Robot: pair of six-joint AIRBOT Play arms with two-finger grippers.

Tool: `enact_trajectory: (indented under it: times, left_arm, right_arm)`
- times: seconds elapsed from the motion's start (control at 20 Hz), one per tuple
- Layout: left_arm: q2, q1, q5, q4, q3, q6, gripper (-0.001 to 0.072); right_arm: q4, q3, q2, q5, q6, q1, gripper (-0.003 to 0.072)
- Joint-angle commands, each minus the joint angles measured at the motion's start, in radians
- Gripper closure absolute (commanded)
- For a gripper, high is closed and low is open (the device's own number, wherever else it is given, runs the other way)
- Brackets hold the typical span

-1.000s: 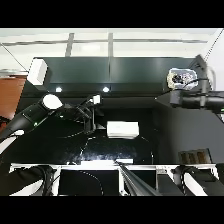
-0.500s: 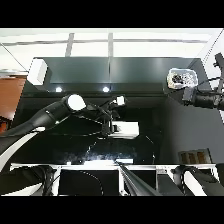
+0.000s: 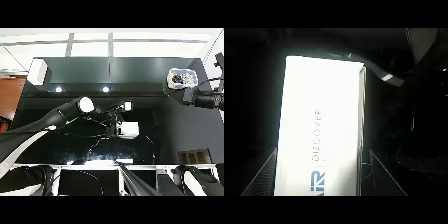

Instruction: Fold the box and place the chain.

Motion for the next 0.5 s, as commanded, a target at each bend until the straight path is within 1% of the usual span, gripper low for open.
enact_trajectory:
  times: [0.0, 0.45]
  left_arm:
    - [-0.006, -0.003, 0.008, 0.003, 0.002, 0.002, 0.0013]
    - [-0.011, -0.004, 0.019, 0.011, 0.002, 0.002, 0.0011]
  right_arm:
    - [0.003, 0.000, 0.001, -0.001, -0.008, 0.000, 0.0644]
    - [0.005, 0.000, 0.001, -0.002, -0.008, 0.000, 0.0644]
